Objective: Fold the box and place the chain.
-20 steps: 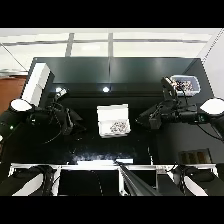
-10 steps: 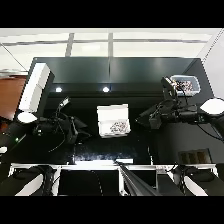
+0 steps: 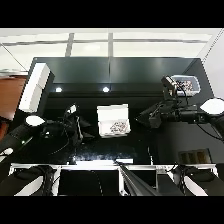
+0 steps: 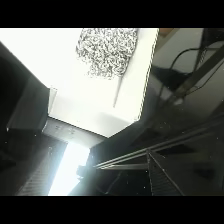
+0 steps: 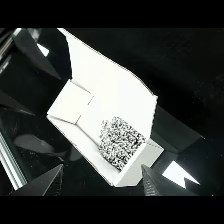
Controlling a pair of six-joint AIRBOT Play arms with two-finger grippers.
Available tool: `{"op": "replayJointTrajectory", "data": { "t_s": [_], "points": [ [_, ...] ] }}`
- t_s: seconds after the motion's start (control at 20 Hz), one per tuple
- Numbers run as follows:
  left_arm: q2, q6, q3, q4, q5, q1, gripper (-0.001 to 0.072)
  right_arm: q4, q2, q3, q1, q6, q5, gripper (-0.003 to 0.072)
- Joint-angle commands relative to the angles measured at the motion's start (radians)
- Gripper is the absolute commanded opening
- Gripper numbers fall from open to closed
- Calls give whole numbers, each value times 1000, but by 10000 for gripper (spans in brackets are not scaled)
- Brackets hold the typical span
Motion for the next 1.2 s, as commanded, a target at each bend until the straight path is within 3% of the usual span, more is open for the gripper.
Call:
{"op": "replayJointTrajectory", "data": {
  "t_s": [0.0,0.15,0.35,1.15],
  "points": [
    [-6,29,0,-9,23,-13,688,0,0,1,0,0,-7,563],
    [-6,228,0,-13,39,-13,706,0,0,1,0,0,-7,563],
    [-9,303,0,-20,141,-13,708,0,0,1,0,0,-7,563],
    [-65,211,23,-97,99,-13,701,0,0,1,0,0,-14,563]
  ]
}}
